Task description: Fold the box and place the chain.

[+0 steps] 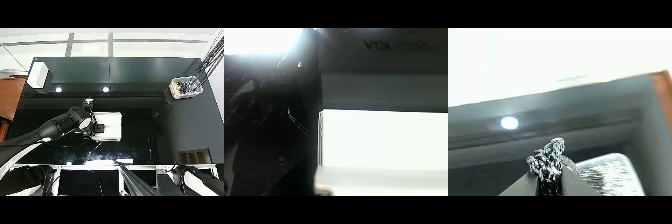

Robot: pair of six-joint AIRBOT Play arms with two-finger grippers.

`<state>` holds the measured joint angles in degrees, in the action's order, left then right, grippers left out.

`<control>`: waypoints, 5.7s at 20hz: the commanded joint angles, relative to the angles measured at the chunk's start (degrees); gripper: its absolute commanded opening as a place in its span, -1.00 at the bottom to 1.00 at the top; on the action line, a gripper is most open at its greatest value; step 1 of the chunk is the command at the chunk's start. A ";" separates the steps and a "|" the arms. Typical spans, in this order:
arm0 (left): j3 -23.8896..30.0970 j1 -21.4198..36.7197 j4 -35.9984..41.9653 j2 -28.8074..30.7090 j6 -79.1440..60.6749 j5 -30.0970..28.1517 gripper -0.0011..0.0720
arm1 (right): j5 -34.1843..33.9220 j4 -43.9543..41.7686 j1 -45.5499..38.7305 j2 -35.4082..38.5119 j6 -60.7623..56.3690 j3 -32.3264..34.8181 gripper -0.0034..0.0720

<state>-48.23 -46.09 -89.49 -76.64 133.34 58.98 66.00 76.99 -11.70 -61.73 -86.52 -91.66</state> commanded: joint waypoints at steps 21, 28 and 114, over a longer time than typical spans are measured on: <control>0.00 0.02 0.15 -0.04 -0.02 -0.28 -0.89 | 23.45 -23.50 38.73 7.98 1.33 0.76 -0.85; 0.00 0.04 0.15 -0.04 -0.02 -0.28 -0.89 | 10.47 -23.43 45.64 7.06 0.85 9.05 -0.85; -0.87 30.97 18.45 24.09 -61.35 19.45 0.77 | 9.42 -6.82 35.91 6.47 -5.40 31.08 0.57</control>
<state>-53.19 -26.72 -84.93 -59.22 91.66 77.73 74.04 69.23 24.60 -55.31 -91.94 -60.60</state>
